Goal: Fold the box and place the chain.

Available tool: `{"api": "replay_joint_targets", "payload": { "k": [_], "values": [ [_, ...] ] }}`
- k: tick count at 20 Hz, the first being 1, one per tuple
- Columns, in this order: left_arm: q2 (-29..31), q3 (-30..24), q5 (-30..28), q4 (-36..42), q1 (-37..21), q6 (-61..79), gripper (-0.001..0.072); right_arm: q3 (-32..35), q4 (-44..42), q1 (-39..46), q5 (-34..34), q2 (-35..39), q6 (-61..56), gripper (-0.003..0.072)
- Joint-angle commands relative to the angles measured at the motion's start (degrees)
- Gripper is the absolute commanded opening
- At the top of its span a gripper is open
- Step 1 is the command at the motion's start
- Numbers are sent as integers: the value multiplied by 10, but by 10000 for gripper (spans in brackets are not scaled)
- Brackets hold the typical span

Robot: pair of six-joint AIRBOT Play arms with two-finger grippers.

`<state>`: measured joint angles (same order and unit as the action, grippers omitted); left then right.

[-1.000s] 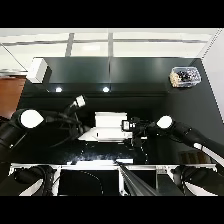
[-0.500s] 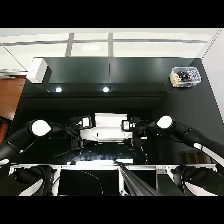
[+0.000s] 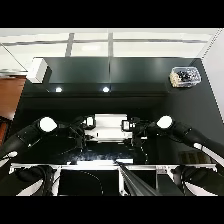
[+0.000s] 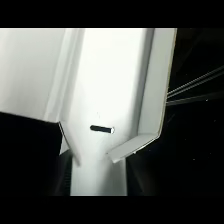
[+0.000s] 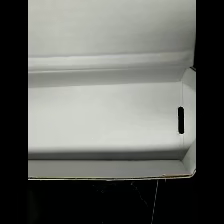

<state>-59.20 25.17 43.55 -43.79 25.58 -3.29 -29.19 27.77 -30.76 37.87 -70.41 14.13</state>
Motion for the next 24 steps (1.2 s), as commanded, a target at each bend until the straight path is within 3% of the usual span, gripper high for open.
{"api": "replay_joint_targets", "payload": {
  "k": [1,2,3,10,16,18,20,21,22,24],
  "values": [
    [-7,1,0,28,4,19,329,0,0,-1,0,0,0,63],
    [-7,1,0,30,6,19,310,0,0,-1,0,0,0,63],
    [-7,1,0,42,9,19,228,0,0,0,0,0,0,63],
    [-27,1,-16,101,44,21,221,0,0,-1,0,0,0,63],
    [-28,1,-38,98,43,21,208,0,0,-1,0,0,0,63],
    [-28,1,-49,99,43,21,380,0,0,0,0,0,0,63],
    [-28,1,-49,98,43,20,376,0,0,-1,0,0,0,63],
    [-28,1,-45,98,44,20,304,0,0,0,0,0,0,63],
    [-28,1,-43,98,44,20,312,0,0,-1,0,0,0,63],
    [-28,1,-43,100,44,20,554,0,0,-1,0,0,0,63]
  ]
}}
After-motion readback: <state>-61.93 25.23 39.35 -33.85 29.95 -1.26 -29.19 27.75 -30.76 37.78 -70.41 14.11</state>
